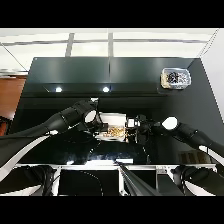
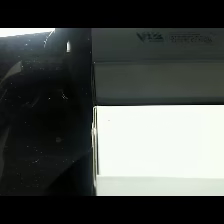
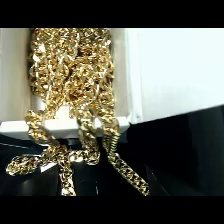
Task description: Fold the box and place the chain.
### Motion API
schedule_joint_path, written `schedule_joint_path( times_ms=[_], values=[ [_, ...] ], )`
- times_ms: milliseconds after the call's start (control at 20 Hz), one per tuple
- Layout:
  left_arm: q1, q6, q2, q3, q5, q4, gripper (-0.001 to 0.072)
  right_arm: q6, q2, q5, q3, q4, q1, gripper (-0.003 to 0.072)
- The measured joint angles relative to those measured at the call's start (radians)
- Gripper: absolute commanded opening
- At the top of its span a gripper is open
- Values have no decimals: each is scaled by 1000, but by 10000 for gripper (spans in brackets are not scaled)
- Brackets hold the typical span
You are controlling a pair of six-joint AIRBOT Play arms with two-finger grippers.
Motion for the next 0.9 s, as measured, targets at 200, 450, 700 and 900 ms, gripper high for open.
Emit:
schedule_joint_path(
  times_ms=[200,450,700,900],
  values=[
    [0,0,0,0,-1,-2,30,20,-10,4,6,28,0,633],
    [0,0,0,0,-2,-3,30,37,-14,23,7,38,0,633],
    [0,0,0,0,-2,-3,30,70,-14,32,7,21,0,109],
    [0,0,0,0,-5,-3,30,87,-14,37,7,10,0,57]
  ],
)
